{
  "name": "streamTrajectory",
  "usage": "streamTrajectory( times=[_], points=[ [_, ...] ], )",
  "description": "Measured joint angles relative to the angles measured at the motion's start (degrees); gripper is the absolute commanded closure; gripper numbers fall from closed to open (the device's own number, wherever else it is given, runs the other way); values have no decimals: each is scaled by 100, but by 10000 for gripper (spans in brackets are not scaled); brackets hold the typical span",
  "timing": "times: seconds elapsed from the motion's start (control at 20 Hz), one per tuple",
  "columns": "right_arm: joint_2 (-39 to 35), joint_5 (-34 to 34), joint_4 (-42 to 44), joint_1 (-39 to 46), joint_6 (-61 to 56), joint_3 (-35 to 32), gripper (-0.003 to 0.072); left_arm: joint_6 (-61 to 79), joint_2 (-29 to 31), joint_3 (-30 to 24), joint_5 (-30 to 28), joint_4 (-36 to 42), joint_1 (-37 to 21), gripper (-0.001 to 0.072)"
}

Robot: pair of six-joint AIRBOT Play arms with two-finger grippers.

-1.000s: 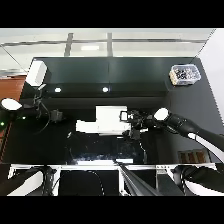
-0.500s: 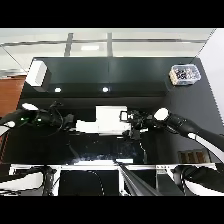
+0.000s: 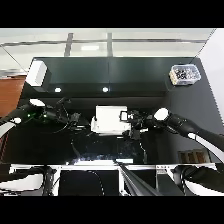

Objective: Fold the box and place the chain.

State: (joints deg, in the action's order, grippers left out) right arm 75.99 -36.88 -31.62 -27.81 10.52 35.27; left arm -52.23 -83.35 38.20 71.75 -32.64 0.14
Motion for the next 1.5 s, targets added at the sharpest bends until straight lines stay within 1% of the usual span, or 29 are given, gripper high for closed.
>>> streamTrajectory(
  times=[0.15,0.35,0.75,0.8,1.0,1.15,1.4,1.45,1.5],
  points=[
    [0,0,0,0,0,0,505,42,0,140,105,142,118,106],
    [0,0,0,0,0,0,505,-7,0,341,66,197,522,106],
    [0,0,0,0,0,0,505,-1165,0,909,-535,-748,1410,106],
    [0,0,0,0,0,0,505,-1327,0,966,-577,-866,1499,115],
    [0,0,0,0,0,0,505,-2262,20,1241,-702,-1681,1908,116],
    [0,0,0,0,0,0,505,-3263,87,1421,-852,-2583,2337,117],
    [2,4,2,0,0,0,505,-4966,269,1537,-1102,-4050,3202,120],
    [0,4,2,0,0,0,506,-5322,284,1547,-1117,-4306,3392,142],
    [2,4,2,0,0,0,506,-5646,293,1556,-1134,-4529,3565,219]
  ],
)
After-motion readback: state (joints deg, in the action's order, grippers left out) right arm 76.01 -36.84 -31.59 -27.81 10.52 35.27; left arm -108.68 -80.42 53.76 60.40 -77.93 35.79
